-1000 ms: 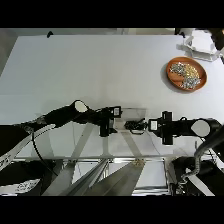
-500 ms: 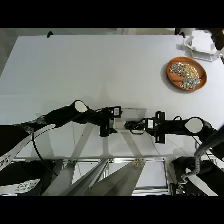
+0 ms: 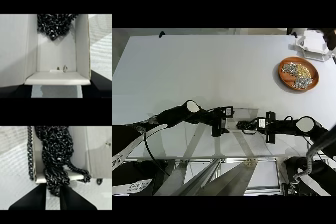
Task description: Fold the box and place the chain.
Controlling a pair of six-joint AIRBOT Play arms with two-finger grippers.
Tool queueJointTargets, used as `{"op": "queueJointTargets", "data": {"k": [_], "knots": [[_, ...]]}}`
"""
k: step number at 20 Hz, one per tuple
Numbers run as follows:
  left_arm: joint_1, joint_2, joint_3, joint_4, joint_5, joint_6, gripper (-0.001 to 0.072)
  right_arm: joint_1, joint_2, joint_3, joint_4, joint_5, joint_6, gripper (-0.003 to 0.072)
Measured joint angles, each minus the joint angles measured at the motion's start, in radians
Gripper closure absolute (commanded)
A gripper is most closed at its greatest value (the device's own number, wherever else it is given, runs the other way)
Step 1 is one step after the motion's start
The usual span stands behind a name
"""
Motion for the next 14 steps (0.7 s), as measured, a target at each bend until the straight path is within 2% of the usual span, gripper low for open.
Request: {"op": "queueJointTargets", "data": {"k": [1,2,3,9,14], "knots": [[0.000,0.000,0.000,0.000,0.000,0.000,0.0275,0.000,0.000,0.000,0.001,0.000,0.000,0.0552],[0.000,0.000,0.000,0.000,0.000,0.000,0.0275,0.000,0.000,0.000,0.000,0.000,0.000,0.0627],[0.000,0.000,0.000,0.000,0.000,0.000,0.0275,0.000,0.000,0.000,-0.003,0.000,0.000,0.0641],[0.000,0.000,0.000,0.000,0.000,0.000,0.0275,0.000,0.026,-0.001,-0.078,0.000,0.085,0.0665],[0.000,0.000,0.000,0.000,0.000,0.000,0.0275,0.000,0.160,-0.001,-0.215,0.002,0.210,0.0666]]}}
